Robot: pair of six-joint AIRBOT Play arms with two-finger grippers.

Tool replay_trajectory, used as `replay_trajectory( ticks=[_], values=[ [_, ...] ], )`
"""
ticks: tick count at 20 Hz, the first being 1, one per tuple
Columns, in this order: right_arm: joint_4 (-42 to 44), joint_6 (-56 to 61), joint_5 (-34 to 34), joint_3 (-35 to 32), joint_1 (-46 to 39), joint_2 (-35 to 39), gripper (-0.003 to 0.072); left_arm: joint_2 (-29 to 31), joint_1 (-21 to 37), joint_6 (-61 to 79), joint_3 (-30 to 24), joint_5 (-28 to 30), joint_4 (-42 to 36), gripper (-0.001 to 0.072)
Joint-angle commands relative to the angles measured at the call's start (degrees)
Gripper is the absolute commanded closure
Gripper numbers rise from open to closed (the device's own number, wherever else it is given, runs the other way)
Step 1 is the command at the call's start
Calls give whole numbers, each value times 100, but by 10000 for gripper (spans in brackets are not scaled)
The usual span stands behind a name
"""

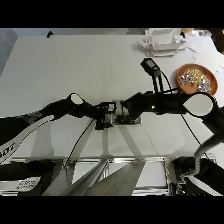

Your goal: Fold the box and place the chain.

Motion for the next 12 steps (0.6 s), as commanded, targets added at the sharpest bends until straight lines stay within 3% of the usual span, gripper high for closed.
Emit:
replay_trajectory(
  ticks=[1,4,12],
  values=[
    [-1580,1172,-284,2,-385,11,671,2,7,-2,7,0,2,622],
    [-2507,1679,-103,2,-874,103,671,2,7,0,7,0,2,622],
    [-2736,1626,1128,2,-1388,721,671,2,7,0,7,2,2,622]
  ],
)
